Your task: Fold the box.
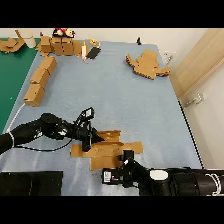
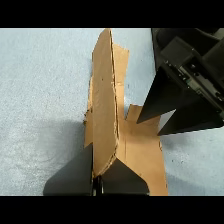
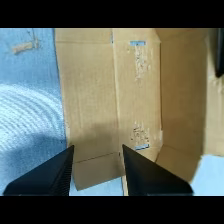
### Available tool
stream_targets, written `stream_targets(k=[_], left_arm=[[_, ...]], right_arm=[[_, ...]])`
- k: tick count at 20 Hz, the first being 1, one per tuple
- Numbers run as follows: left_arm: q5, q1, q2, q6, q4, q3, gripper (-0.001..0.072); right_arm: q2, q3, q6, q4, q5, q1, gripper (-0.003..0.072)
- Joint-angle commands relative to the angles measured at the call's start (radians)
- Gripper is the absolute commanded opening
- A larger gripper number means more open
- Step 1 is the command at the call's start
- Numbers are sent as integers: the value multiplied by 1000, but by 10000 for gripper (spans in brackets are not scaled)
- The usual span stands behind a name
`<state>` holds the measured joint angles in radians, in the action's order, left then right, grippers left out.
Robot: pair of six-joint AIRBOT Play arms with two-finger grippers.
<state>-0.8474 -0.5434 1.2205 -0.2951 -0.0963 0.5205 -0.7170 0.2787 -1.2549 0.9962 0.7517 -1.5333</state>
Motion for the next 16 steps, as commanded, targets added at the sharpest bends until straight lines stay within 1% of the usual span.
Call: stream_targets(k=[1,2,6,8,10,16], left_arm=[[0,1,0,0,0,0,12],[0,1,0,0,0,0,12],[0,1,0,0,0,0,11],[0,1,0,0,0,0,11],[0,1,0,0,0,0,12],[0,1,0,0,0,0,12]], right_arm=[[-2,1,18,-41,-1,0,483],[0,2,18,-37,0,-1,483],[-1,21,15,60,7,-2,486],[-1,21,-57,104,8,-2,486],[-5,20,-95,98,8,-2,486],[-58,21,-91,23,7,-2,486]])
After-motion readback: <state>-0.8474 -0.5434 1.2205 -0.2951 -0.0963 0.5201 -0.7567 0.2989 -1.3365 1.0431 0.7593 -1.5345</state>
